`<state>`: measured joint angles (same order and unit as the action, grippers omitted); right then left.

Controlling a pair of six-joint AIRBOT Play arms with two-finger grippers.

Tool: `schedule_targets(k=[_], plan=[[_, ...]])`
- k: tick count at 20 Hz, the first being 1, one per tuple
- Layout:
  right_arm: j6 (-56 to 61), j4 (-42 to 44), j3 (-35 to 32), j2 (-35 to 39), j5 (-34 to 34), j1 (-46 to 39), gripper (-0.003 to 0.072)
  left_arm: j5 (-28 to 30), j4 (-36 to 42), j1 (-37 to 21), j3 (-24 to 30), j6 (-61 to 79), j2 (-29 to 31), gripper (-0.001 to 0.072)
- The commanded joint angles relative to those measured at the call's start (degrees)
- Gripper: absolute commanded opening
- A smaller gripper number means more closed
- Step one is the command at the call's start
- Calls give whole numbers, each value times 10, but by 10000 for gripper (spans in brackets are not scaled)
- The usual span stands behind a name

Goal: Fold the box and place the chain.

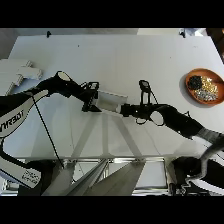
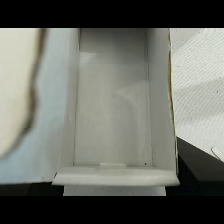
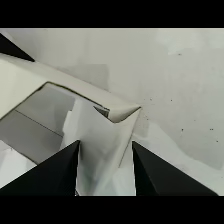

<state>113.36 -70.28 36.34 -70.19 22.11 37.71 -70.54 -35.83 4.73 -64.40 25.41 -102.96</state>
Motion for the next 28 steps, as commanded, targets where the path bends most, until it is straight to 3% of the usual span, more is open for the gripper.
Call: schedule_targets(k=[1, 2, 6, 10, 21, 28], plan=[[73, -91, 43, -42, 113, 1, 322, 0, 0, 0, -1, 0, 0, 394], [79, -97, 61, -56, 125, 1, 289, 0, 0, 0, -1, 0, 0, 394], [98, -145, 130, -72, 112, 8, 287, 0, 0, 0, -1, 0, 0, 394], [130, -198, 177, -91, 183, 8, 287, 0, 0, 0, -1, 0, 0, 394], [146, -215, 183, -118, 255, 33, 287, 0, 0, 0, -1, 0, 0, 394], [189, -228, 239, -151, 282, 44, 278, 0, 0, 0, -1, 0, 0, 394]])
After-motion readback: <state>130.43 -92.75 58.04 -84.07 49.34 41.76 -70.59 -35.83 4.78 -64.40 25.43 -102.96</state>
